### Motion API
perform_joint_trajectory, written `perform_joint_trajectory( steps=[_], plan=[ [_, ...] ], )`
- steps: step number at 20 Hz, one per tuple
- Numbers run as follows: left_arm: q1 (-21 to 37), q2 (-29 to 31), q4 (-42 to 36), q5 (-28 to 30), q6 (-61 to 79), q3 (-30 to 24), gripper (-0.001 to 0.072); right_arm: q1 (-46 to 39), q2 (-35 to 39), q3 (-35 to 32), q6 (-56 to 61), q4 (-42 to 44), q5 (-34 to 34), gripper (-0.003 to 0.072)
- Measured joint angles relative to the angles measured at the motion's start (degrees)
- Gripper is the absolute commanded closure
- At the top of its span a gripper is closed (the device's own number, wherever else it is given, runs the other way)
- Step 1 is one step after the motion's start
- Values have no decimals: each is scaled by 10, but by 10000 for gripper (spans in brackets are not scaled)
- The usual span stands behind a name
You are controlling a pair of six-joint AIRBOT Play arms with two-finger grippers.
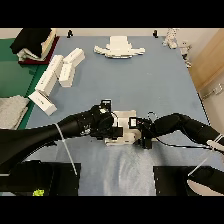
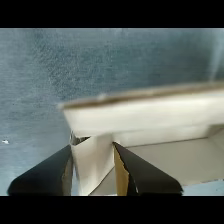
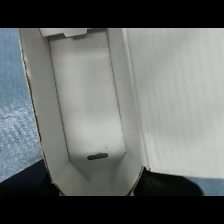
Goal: Fold the box.
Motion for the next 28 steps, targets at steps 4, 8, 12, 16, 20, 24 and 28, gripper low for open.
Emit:
perform_joint_trajectory(
  steps=[4, 8, 12, 16, 20, 24, 28],
  plan=[
    [-5, -34, 18, -30, -32, 28, 603, 0, 0, 0, 0, 0, 0, 178],
    [-14, -47, 30, -45, -61, 38, 693, 0, 0, 0, -1, 0, 0, 178],
    [-20, -50, 35, -54, -79, 41, 692, 0, 0, 0, -1, 0, 0, 179],
    [-22, -52, 36, -57, -84, 41, 690, 0, 0, 0, -1, 0, 0, 178],
    [-24, -52, 28, -59, -77, 41, 219, 0, 0, 0, 0, 0, 0, 178],
    [-22, -52, 33, -59, -73, 41, 247, 0, 0, 0, 0, 0, 0, 179],
    [-22, -52, 36, -59, -71, 41, 247, 0, 0, 0, 0, 0, 0, 179]
  ],
)
